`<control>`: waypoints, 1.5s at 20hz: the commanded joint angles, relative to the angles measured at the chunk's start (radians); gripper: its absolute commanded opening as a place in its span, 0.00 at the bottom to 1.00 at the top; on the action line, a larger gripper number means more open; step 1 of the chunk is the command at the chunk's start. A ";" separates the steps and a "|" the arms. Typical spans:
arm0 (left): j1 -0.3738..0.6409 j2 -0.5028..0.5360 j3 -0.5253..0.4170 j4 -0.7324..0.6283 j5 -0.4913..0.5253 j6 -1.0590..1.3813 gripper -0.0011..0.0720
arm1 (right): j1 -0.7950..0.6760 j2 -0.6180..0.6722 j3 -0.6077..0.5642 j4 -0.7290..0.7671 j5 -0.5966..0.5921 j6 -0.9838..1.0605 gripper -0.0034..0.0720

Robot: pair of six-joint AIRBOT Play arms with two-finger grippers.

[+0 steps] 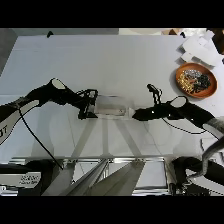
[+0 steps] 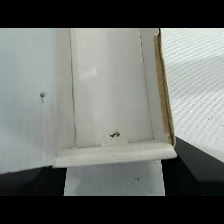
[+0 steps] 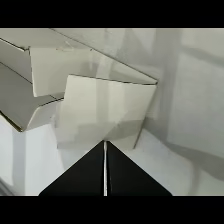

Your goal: Fold the box and place the chain.

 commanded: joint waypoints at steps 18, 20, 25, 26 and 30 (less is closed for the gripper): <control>0.001 0.000 0.001 0.000 0.000 0.000 0.47 | -0.067 0.004 -0.135 0.230 -0.146 -0.189 0.05; 0.001 0.000 0.001 0.000 0.000 0.000 0.47 | -0.040 -0.032 -0.135 0.254 -0.142 -0.190 0.05; 0.001 0.000 0.001 0.000 0.000 0.000 0.47 | -0.018 -0.037 -0.135 0.513 -0.042 -0.328 0.05; 0.001 0.000 0.001 0.000 0.000 0.000 0.47 | -0.018 -0.031 -0.135 0.529 -0.042 -0.329 0.05; 0.001 0.000 0.001 0.000 0.000 0.000 0.47 | -0.018 0.000 -0.135 0.544 -0.023 -0.328 0.06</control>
